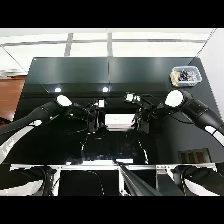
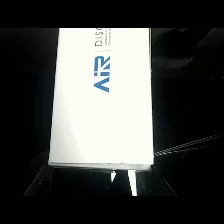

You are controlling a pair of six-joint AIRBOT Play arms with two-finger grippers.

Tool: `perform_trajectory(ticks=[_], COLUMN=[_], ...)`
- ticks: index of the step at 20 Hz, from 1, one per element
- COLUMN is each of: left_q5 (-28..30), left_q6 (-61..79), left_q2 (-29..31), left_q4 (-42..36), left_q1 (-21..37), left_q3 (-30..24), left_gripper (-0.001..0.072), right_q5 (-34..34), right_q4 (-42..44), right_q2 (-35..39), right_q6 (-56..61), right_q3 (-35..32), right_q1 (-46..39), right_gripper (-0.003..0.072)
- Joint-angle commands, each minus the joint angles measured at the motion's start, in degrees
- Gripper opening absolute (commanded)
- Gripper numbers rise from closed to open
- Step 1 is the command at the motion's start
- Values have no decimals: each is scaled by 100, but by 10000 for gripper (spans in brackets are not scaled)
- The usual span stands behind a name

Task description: Fold the box and place the chain.

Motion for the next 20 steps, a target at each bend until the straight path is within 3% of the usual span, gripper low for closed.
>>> perform_trajectory(ticks=[1,3,5,7,8,11,12,14,20], left_q5=[-20,-13,-13,-13,-11,-11,-11,-13,-13], left_q6=[4,7,7,7,7,7,7,7,7], left_q2=[0,0,0,0,0,0,0,0,0], left_q4=[4,2,2,2,2,2,2,2,2], left_q1=[-2,-2,-2,-2,-2,-2,-2,-2,-2], left_q3=[2,2,2,2,2,2,2,2,2], left_gripper=[455,455,455,455,455,455,455,455,455], right_q5=[229,444,800,1012,992,201,-155,-601,-898], right_q4=[15,44,59,197,721,2636,2929,3001,2920], right_q2=[197,455,496,492,492,490,476,328,-339], right_q6=[769,1703,2896,3261,3263,3018,2981,2983,3003], right_q3=[223,361,315,-28,-269,-824,-914,-931,-931], right_q1=[-109,-352,-608,-623,-621,-590,-566,-505,-479], right_gripper=[199,197,14,14,14,15,15,15,15])
